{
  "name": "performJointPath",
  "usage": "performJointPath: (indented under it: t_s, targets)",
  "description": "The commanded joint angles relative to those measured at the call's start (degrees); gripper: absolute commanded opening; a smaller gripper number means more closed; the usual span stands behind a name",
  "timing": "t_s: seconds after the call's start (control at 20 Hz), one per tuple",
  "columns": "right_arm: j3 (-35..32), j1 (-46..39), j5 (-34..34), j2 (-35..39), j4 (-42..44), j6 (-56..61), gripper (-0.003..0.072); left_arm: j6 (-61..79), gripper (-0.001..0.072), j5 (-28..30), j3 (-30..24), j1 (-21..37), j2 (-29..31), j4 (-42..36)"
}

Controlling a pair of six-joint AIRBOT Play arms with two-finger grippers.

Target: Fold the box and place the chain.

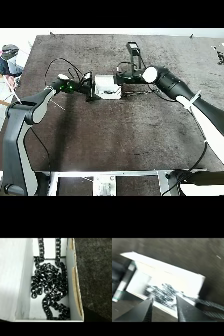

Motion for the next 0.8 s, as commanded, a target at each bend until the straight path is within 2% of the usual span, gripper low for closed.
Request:
performJointPath:
  t_s: [0.0, 0.15, 0.3, 0.45, 0.75]
  targets:
    - [-3.78, -6.29, 4.42, 2.25, -1.11, 0.07, 0.0314, 0.0, 0.0177, 0.0, 0.0, -0.02, 0.02, 0.0]
    - [-11.52, -13.99, 3.93, 5.2, -1.09, 3.17, 0.0315, 0.0, 0.0177, 0.0, 0.0, -0.02, 0.02, 0.0]
    - [-17.92, -20.37, -0.5, 5.25, -1.05, 7.8, 0.0315, 0.02, 0.0177, 0.0, 0.0, -0.02, 0.02, 0.0]
    - [-18.95, -22.97, -4.46, 2.32, -0.52, 9.16, 0.0314, 0.02, 0.0177, 0.02, 0.0, -0.02, 0.02, 0.0]
    - [-18.69, -23.02, -15.26, -3.37, 6.12, 9.16, 0.0314, 0.02, 0.0177, 0.0, 0.0, -0.02, 0.02, 0.02]
